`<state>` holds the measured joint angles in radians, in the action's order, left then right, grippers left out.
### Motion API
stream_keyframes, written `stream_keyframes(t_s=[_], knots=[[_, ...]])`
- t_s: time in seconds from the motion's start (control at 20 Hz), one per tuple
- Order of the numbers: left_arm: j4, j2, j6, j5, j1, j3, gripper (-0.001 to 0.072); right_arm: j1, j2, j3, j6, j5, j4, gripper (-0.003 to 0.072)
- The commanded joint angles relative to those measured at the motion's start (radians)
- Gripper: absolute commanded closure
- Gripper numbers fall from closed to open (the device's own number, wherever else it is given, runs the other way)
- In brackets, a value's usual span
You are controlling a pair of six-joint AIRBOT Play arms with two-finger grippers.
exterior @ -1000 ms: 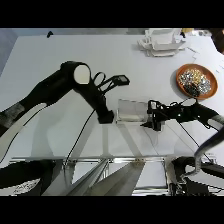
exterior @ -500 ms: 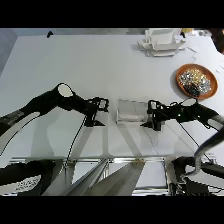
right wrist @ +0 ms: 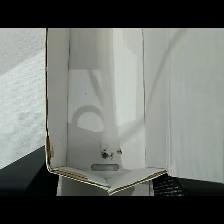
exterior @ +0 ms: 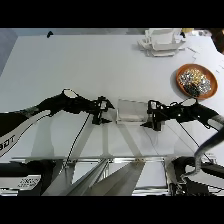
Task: Fold the box and place the chain.
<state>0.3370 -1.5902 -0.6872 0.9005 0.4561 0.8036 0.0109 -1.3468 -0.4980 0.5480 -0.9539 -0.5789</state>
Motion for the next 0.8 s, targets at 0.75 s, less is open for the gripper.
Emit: stream_keyframes(t_s=[0.75], knots=[[0.010,-0.029,0.134,0.040,0.078,0.038,0.0007,0.000,0.000,0.000,0.000,0.000,0.000,0.0290]])
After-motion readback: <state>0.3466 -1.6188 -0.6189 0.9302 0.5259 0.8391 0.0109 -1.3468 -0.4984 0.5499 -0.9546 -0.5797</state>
